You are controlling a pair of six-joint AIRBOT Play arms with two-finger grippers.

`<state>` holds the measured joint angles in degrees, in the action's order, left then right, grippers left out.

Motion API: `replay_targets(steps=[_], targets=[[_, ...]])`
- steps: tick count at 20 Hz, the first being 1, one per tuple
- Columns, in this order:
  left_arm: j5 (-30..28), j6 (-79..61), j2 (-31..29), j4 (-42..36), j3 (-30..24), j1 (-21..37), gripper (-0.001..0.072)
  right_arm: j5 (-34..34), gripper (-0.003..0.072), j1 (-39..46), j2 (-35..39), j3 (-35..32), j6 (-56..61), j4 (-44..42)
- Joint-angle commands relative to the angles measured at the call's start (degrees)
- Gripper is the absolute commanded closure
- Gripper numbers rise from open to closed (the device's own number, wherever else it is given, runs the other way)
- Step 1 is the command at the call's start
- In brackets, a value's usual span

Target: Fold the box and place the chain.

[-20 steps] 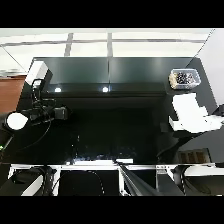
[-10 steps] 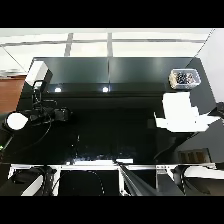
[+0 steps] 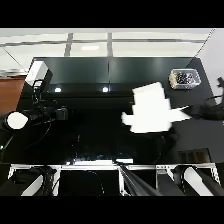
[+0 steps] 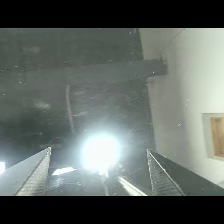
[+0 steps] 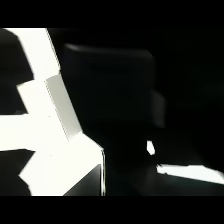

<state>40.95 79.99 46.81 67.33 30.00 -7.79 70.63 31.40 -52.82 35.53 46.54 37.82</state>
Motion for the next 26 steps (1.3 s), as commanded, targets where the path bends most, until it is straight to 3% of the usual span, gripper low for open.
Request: replay_targets(steps=[1,3,4,8,10,13,17,20,22,23,25,26], targets=[[-2.82,-0.39,2.14,-5.6,0.02,0.0,0.0003,-16.68,0.0673,-12.04,11.82,-16.48,-5.05,-20.31],[-5.11,-4.74,6.01,-14.23,0.83,0.02,0.0008,-25.4,0.0672,-21.42,12.9,-20.87,-6.45,-23.02],[-3.58,-9.97,9.16,-18.99,2.91,0.2,0.0009,-29.2,0.0672,-25.92,12.87,-22.1,-6.45,-23.02],[16.94,-23.45,28.24,-32.98,16.55,0.7,0.0016,-41.09,0.0672,-40.63,12.83,-23.17,-5.11,-23.02],[23.47,-28.02,36.83,-39.26,20.79,0.55,0.0015,-43.32,0.0672,-44.15,12.83,-23.17,-3.54,-22.99],[26.01,-35.06,44.72,-46.53,23.43,-0.22,0.0015,-41.77,0.0672,-46.25,12.83,-23.17,-1.25,-22.99],[33.66,-43.87,49.83,-47.06,25.7,-3.04,0.0015,-41.24,0.0672,-47.21,12.83,-23.17,-0.48,-22.95],[34.34,-48.35,50.21,-46.14,26.88,-5.11,0.0018,-41.24,0.0672,-47.23,12.83,-23.17,-0.46,-22.95],[34.73,-48.98,50.23,-41.29,28.63,-5.6,0.002,-41.24,0.0672,-47.23,12.83,-23.17,-0.44,-22.97],[35.23,-48.98,50.23,-38.6,29.53,-5.6,0.0046,-41.24,0.0672,-47.21,12.83,-23.17,-0.44,-22.97],[38.38,-50.14,50.25,-35.98,31.04,-5.73,0.0268,-41.09,0.0672,-47.23,12.83,-23.17,-0.44,-22.97],[41.07,-51.89,50.25,-35.78,31.54,-5.73,0.0308,-41.09,0.0672,-47.23,12.83,-23.17,-0.44,-22.97]])
